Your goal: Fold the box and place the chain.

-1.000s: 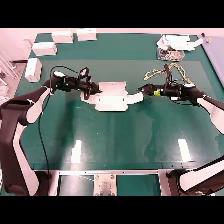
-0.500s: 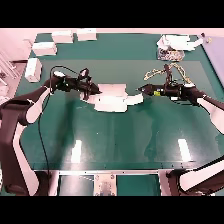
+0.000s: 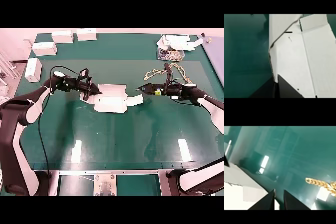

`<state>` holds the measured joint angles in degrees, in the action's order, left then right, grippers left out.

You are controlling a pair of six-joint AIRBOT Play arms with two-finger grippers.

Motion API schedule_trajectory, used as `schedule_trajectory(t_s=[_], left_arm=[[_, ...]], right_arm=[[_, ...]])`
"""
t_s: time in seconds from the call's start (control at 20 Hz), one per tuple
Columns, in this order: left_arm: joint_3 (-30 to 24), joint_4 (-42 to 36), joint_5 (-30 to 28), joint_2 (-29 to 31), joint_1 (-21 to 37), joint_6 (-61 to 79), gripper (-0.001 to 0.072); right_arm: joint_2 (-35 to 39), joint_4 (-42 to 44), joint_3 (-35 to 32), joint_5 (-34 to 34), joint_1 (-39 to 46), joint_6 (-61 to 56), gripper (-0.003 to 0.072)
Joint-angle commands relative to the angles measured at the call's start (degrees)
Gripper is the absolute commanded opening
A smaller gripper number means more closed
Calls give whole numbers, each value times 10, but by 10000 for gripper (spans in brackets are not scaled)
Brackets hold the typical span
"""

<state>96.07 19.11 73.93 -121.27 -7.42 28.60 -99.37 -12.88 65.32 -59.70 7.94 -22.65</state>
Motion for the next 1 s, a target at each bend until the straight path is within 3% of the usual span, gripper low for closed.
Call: schedule_trajectory(t_s=[0.0,0.3,0.6,0.65,0.7,0.75,0.8,0.95], left_arm=[[0,-2,0,0,0,-2,21],[0,-2,1,0,0,-2,21],[0,-2,0,0,0,-2,21],[0,-2,0,0,0,-2,21],[0,-2,0,0,0,-2,21],[0,-2,0,0,0,-2,21],[0,-2,0,0,0,-2,21],[0,-2,0,0,0,-2,21]], right_arm=[[38,6,-12,-40,-2,25,142],[181,-2,-146,-15,-15,91,122],[197,-104,-199,6,-96,172,124],[197,-119,-199,22,-120,188,158],[197,-134,-199,44,-144,206,310],[197,-148,-199,64,-165,223,582],[197,-159,-199,84,-186,247,645],[197,-179,-199,134,-229,294,645]])
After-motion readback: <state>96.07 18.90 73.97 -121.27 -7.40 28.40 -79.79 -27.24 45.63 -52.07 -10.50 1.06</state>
